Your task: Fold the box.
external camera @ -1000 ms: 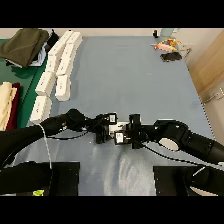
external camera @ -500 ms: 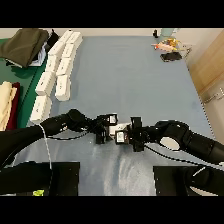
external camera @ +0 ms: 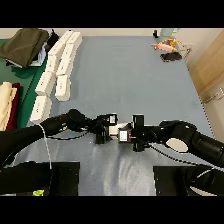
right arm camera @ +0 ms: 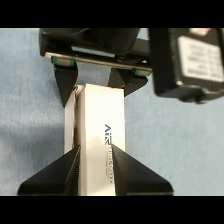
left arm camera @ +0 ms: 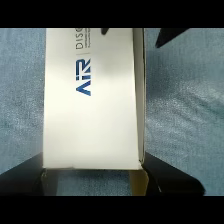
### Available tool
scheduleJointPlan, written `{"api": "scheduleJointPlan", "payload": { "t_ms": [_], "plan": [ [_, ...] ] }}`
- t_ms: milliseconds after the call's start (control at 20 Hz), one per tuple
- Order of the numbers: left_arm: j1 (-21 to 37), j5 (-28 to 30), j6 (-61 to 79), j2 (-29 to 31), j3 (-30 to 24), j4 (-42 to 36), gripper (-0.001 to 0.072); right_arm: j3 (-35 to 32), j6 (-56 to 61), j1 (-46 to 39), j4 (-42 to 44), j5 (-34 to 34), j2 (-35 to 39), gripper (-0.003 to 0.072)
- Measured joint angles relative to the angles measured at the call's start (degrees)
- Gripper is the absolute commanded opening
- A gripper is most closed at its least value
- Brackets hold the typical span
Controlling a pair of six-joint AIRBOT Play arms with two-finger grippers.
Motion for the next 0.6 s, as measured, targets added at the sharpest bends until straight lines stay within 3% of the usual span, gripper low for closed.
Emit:
{"api": "scheduleJointPlan", "payload": {
  "t_ms": [50, 100, 300, 600],
  "plan": [
    [0.0, 0.0, 0.0, 0.0, 0.0, 0.0, 0.0439, 0.0, 1.4, 0.0, 0.2, -0.3, 0.4, 0.0032],
    [0.0, 0.0, 0.0, 0.0, 0.0, 0.0, 0.0439, 0.0, 3.9, 0.0, 0.3, -0.4, 0.6, 0.0006],
    [0.0, 0.0, -0.1, 0.0, 0.0, 0.0, 0.0439, -1.4, 17.1, -0.1, 5.6, -5.2, 0.0, 0.0004],
    [0.0, 0.0, 0.0, 0.0, 0.0, 0.0, 0.0439, -9.9, 25.8, -0.1, 28.1, -25.1, -0.4, 0.0003]
  ]
}}
